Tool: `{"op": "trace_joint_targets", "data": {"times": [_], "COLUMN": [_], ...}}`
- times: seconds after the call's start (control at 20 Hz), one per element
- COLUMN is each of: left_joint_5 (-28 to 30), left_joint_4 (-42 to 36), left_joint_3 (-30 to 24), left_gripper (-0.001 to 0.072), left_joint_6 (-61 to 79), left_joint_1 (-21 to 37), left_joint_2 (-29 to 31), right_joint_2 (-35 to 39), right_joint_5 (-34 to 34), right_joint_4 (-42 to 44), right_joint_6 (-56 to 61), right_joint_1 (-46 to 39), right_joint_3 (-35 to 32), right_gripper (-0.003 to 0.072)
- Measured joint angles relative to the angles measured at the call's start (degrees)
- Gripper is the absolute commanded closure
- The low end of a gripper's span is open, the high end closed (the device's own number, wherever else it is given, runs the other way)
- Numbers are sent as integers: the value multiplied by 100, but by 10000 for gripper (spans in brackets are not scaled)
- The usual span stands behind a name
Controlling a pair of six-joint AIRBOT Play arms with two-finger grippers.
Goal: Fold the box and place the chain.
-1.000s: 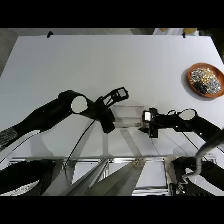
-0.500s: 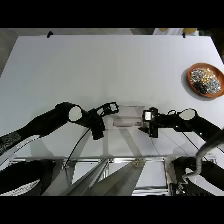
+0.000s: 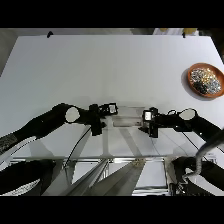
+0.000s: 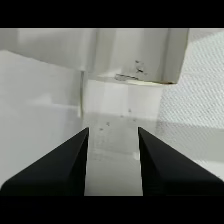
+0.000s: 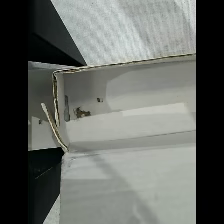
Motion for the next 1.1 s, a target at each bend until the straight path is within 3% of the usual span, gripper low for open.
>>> {"op": "trace_joint_targets", "data": {"times": [0.4, 1.1], "left_joint_5": [422, 852], "left_joint_4": [-20, -22], "left_joint_3": [0, -2], "left_gripper": [362, 367], "left_joint_6": [1193, 1412], "left_joint_1": [11, -111], "left_joint_2": [-162, -590], "right_joint_2": [0, 0], "right_joint_5": [2, 2], "right_joint_4": [0, 0], "right_joint_6": [0, 0], "right_joint_1": [0, 0], "right_joint_3": [0, 0], "right_gripper": [390, 390]}}
